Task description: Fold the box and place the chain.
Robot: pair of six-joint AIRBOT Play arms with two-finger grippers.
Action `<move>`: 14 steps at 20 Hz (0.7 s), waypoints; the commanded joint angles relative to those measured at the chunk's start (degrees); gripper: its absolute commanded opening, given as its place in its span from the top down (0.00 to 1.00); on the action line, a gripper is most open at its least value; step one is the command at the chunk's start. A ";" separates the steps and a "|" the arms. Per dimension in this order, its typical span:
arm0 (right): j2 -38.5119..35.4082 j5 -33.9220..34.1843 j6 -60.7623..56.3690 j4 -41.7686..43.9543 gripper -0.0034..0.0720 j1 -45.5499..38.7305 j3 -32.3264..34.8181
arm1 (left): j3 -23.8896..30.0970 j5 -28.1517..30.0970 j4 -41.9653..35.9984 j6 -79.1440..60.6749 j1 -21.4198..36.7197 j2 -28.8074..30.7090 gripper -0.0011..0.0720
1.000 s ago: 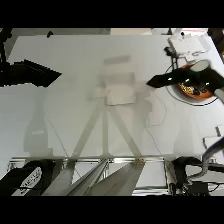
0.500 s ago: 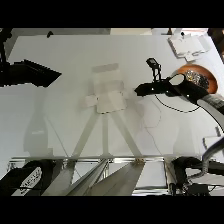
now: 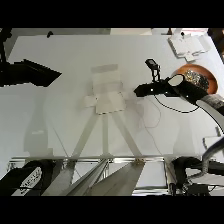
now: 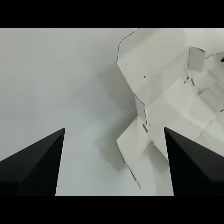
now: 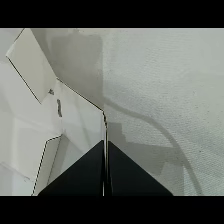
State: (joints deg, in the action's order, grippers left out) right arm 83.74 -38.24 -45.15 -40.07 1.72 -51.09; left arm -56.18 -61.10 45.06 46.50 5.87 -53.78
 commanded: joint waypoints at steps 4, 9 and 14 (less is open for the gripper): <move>-0.04 -0.07 0.00 0.00 0.94 0.07 0.02 | -0.02 -3.04 -8.33 1.53 -0.02 0.04 0.03; -0.04 -0.07 0.00 0.00 0.94 0.07 0.02 | -0.02 -3.45 -7.63 2.80 -0.28 0.07 0.05; -0.04 -0.09 0.00 0.02 0.94 0.07 0.02 | -0.02 -1.05 -5.64 -2.73 -0.61 -2.78 0.57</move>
State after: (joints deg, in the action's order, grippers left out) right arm 83.74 -38.35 -45.15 -40.07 1.74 -51.09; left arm -56.18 -63.00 38.61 46.59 5.37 -54.98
